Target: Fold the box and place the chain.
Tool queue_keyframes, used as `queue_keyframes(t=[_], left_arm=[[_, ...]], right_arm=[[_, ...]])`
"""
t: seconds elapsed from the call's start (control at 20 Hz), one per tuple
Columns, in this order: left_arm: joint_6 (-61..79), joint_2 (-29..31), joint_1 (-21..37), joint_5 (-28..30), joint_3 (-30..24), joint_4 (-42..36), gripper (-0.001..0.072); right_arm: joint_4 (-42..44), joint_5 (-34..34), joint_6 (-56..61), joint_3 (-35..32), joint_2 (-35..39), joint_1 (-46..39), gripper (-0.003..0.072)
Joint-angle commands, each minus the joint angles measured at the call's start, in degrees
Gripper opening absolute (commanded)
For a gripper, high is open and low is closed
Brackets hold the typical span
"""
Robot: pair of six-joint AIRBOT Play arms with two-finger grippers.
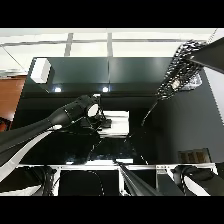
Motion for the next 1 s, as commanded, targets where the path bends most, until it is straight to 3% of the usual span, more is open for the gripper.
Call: queue_keyframes(t=[0.0, 0.3, 0.6, 0.8, 0.95], left_arm=[[0.0, -0.02, -0.04, 0.02, 0.02, 0.02, 0.0027], [0.0, -0.02, -0.02, 0.02, 0.02, 0.02, 0.0027], [0.0, -0.02, -0.02, 0.02, 0.02, 0.02, 0.0026], [0.0, -0.02, -0.02, 0.0, 0.02, 0.02, 0.0026], [0.0, -0.02, -0.02, 0.0, 0.02, 0.02, 0.0026]], right_arm=[[0.87, -2.56, 0.52, -0.74, -1.22, 4.24, 0.0012], [2.99, -8.35, 0.0, -0.74, -4.9, 9.22, 0.0012], [1.81, -4.98, -1.22, -2.27, -8.96, 10.38, 0.0012], [0.17, -3.82, -1.25, -13.42, -8.94, 10.38, 0.0012], [0.2, -7.34, -1.62, -23.61, -8.9, 10.36, 0.0012]])
